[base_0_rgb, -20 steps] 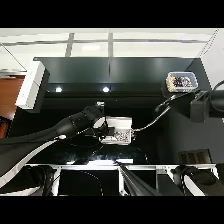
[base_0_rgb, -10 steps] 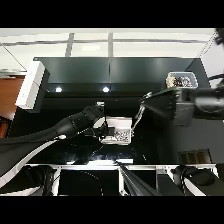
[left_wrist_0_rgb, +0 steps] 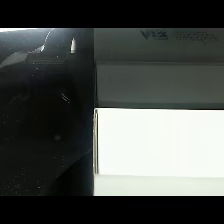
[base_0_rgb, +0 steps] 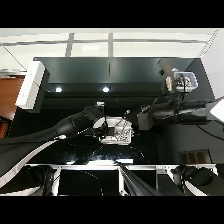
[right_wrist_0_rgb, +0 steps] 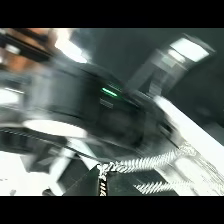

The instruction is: Fold the box and place the chain.

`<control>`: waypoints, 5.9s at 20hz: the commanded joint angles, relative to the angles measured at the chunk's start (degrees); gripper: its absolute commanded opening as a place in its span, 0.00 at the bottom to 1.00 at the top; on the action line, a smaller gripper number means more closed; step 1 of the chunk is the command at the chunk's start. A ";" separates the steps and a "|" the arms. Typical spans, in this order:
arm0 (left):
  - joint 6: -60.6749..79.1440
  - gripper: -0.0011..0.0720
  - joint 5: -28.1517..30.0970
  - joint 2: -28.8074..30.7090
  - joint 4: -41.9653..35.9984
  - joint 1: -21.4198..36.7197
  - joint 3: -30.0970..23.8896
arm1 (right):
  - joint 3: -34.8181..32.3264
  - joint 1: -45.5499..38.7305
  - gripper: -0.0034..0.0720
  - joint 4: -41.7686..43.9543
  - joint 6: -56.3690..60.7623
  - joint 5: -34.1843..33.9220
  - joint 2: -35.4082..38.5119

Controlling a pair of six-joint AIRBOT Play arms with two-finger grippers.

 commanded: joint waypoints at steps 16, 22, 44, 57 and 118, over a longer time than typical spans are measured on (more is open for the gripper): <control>-0.04 0.06 -0.57 -0.04 -0.04 0.04 0.04 | -11.93 -8.39 0.74 -30.99 -2.71 3.58 -3.23; -0.04 0.06 -0.61 -0.04 0.02 0.04 0.04 | -24.74 -4.35 1.00 -23.80 -41.33 -16.76 -3.10; -0.04 0.06 -0.22 -0.04 -0.17 0.04 0.04 | -26.14 3.74 0.80 -5.22 -69.96 -32.70 -16.02; -0.15 0.06 -0.22 -0.04 -0.20 0.04 0.04 | -21.97 0.66 0.06 -27.47 -31.95 -15.30 2.19; -0.13 0.06 0.00 -0.04 -0.20 0.04 0.04 | -18.93 1.51 0.06 -16.06 -61.48 -18.05 -11.98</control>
